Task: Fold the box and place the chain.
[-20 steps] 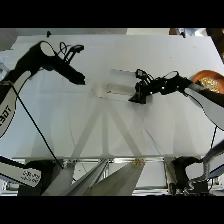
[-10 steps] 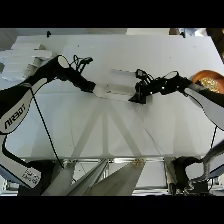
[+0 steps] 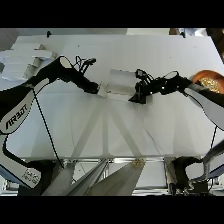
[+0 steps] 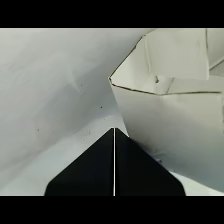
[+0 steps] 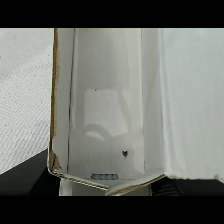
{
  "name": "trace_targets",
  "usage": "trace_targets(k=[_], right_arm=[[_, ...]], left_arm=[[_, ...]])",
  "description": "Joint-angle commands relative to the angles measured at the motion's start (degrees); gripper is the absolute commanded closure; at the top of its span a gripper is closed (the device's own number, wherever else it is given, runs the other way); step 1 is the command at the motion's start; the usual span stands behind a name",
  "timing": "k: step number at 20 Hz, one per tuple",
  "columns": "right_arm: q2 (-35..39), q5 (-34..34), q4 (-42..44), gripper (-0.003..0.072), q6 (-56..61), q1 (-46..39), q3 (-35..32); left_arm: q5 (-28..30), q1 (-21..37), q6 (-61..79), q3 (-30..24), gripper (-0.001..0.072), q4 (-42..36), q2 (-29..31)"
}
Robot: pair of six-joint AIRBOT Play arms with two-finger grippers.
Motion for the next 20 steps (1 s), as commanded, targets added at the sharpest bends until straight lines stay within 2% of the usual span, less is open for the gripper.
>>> trace_targets(k=[1,3,6,8,9,12,14,20], right_arm=[[-0.04,0.02,0.02,0.0252,0.0,0.02,0.02],[-0.04,0.02,0.02,0.0252,0.0,0.02,0.02],[-0.04,0.02,0.0,0.0252,0.0,0.02,0.02],[-0.04,0.02,0.0,0.0252,0.0,0.02,0.02],[-0.04,0.02,0.02,0.0252,0.0,0.02,0.02],[-0.04,0.02,0.02,0.0252,-0.02,0.02,0.02],[-0.04,0.02,0.02,0.0252,0.0,0.02,0.02],[-0.04,0.02,0.02,0.0252,0.0,0.02,0.02]], left_arm=[[-0.92,0.61,1.88,-0.02,0.069,-4.61,0.24],[-1.22,0.63,5.01,-0.02,0.0601,-9.01,0.24],[-1.05,0.61,7.76,-0.02,0.0591,-14.64,0.2],[-1.01,0.5,8.46,-0.02,0.04,-15.08,0.09],[-1.01,0.39,8.48,-0.02,0.0351,-14.75,0.02],[-0.31,0.02,8.68,-0.02,0.0351,-14.45,0.0],[-0.11,-0.59,11.58,-0.02,0.0289,-14.78,0.0],[0.24,-2.32,18.71,-0.02,0.0272,-16.13,0.0]])
